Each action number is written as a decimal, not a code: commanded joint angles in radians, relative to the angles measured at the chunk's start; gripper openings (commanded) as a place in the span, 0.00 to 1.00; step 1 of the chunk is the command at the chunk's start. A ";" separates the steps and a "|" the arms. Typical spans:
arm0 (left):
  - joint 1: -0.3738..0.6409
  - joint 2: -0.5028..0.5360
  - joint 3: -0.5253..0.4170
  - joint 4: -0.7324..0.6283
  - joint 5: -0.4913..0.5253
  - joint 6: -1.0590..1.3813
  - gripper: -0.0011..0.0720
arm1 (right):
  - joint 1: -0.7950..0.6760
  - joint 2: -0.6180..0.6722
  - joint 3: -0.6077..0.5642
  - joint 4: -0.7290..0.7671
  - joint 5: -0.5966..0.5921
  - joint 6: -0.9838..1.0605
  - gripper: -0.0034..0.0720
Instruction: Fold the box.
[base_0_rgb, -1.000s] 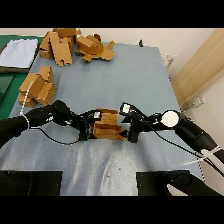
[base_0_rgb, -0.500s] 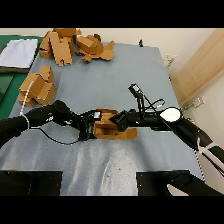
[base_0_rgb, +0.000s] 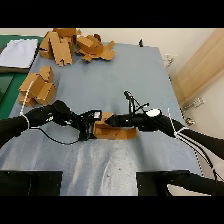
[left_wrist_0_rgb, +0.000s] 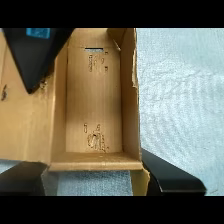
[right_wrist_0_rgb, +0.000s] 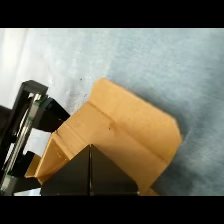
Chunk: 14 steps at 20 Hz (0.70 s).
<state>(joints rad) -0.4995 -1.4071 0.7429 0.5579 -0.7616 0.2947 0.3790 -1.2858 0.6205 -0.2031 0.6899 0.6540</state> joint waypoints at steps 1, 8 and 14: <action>0.000 -0.001 0.000 0.000 0.000 0.000 0.66 | 0.001 -0.043 0.000 0.028 -0.003 -0.009 0.05; 0.000 -0.001 0.000 0.000 0.001 0.000 0.66 | 0.001 -0.043 0.000 0.019 -0.060 -0.010 0.05; 0.000 -0.001 0.000 0.000 0.000 0.000 0.66 | -0.069 0.010 0.050 -0.104 -0.183 -0.028 0.05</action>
<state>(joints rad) -0.4995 -1.4071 0.7429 0.5564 -0.7612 0.2920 0.3504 -1.3067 0.6453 -0.2413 0.5549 0.6292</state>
